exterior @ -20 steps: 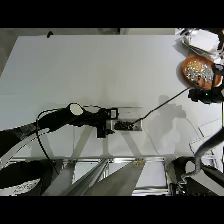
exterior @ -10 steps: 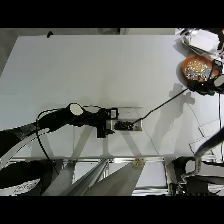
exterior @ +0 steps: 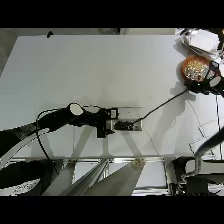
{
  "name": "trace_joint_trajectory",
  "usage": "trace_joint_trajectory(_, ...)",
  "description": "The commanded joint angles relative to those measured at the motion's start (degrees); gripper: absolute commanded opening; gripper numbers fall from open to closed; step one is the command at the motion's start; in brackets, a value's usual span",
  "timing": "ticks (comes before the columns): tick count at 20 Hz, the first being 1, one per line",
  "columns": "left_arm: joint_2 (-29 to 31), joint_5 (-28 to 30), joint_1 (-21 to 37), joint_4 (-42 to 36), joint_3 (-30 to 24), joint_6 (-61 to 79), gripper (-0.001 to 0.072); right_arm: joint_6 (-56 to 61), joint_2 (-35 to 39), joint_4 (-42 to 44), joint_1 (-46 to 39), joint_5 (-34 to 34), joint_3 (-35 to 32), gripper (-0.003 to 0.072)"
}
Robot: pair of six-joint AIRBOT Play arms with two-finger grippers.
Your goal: Fold the box and place the chain.
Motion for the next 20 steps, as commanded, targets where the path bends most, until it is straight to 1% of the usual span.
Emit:
trace_joint_trajectory(1, 0.0, 0.0, 0.0, 0.0, 0.0, 0.0, 0.0320, -4.4, 4.2, 0.4, 2.4, -0.3, 0.1, 0.0010)
trace_joint_trajectory(4, 0.0, 0.0, 0.0, 0.0, 0.0, 0.0, 0.0320, -6.3, 13.5, 0.4, 6.1, 3.9, 0.1, 0.0011)
trace_joint_trajectory(8, 0.0, 0.0, 0.0, 0.0, 0.0, 0.0, 0.0320, -6.7, 27.0, 0.4, 10.7, 13.1, 0.1, 0.0011)
trace_joint_trajectory(12, 0.0, 0.0, 0.0, 0.0, 0.0, 0.0, 0.0320, -6.7, 38.3, 1.1, 15.1, 22.4, 0.1, 0.0011)
trace_joint_trajectory(16, 0.0, 0.0, 0.0, 0.0, 0.0, 0.0, 0.0320, -6.7, 46.8, 5.0, 20.1, 30.7, 0.1, 0.0011)
trace_joint_trajectory(20, 0.0, 0.0, 0.0, 0.0, 0.0, 0.0, 0.0320, -6.7, 53.0, 10.8, 24.8, 33.9, 0.1, 0.0011)
